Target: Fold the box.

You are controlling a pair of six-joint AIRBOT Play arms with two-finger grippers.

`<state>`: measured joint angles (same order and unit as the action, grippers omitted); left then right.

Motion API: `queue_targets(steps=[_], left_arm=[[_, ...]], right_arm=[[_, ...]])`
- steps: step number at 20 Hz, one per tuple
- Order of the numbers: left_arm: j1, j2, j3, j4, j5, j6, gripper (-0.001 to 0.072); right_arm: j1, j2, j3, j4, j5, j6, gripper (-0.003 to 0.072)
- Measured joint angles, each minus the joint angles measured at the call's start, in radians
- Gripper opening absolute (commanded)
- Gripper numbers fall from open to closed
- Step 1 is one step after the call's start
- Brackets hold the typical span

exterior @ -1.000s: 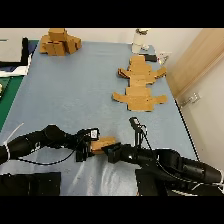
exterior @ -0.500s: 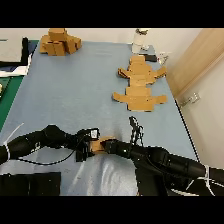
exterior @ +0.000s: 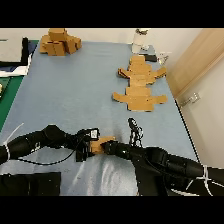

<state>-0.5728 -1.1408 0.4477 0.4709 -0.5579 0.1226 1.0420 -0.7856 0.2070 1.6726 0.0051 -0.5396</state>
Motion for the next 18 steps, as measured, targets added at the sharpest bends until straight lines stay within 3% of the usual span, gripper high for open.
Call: queue_targets(steps=[7, 11, 13, 18], left_arm=[[0.000, 0.000, 0.000, 0.000, 0.000, 0.000, 0.0598], [0.000, 0.000, 0.000, 0.000, 0.000, -0.001, 0.0598], [0.000, 0.000, 0.000, 0.000, 0.000, -0.001, 0.0598], [0.000, 0.000, 0.000, 0.000, 0.000, -0.001, 0.0598]], right_arm=[[0.000, -0.005, 0.000, -0.005, -0.004, 0.000, 0.0003], [0.000, 0.068, 0.014, -0.050, -0.027, 0.000, 0.0003], [0.000, 0.134, 0.035, -0.098, -0.116, 0.000, 0.0004], [-0.029, 0.230, 0.107, -0.245, -0.555, 0.000, 0.0004]])
